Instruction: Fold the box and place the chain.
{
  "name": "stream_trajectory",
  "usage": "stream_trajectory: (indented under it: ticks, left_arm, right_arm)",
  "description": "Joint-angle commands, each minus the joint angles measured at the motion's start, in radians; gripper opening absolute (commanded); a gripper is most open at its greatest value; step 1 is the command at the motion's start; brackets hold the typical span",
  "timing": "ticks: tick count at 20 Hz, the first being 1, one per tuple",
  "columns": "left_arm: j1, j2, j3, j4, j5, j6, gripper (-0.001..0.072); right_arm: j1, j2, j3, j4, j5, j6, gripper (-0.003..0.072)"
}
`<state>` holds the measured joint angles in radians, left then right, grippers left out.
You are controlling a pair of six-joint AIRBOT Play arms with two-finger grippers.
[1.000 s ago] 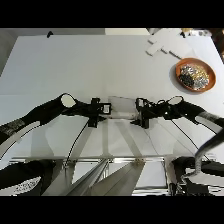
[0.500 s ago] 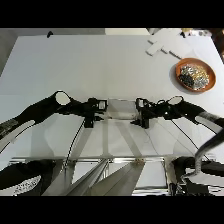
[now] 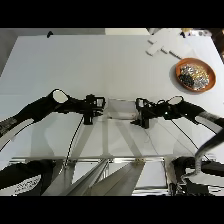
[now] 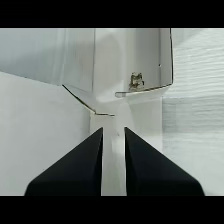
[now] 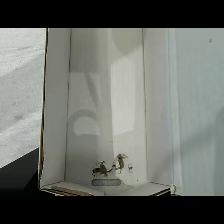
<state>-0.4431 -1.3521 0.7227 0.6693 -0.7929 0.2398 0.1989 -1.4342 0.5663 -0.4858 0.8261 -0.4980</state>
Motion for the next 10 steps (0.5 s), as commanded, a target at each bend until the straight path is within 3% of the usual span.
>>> stream_trajectory:
  ticks: [1, 6, 10]
  left_arm:
    - [-0.013, -0.026, 0.024, -0.030, -0.009, 0.034, 0.0155]
    - [-0.038, -0.101, 0.114, -0.023, -0.130, 0.033, 0.0153]
    - [-0.040, -0.103, 0.119, -0.023, -0.118, 0.033, 0.0147]
  right_arm:
    - [-0.001, 0.000, 0.000, 0.000, 0.000, 0.000, 0.0527]
    - [-0.001, 0.000, 0.000, 0.000, 0.000, 0.000, 0.0527]
    - [-0.001, 0.000, 0.000, 0.000, 0.000, 0.000, 0.0527]
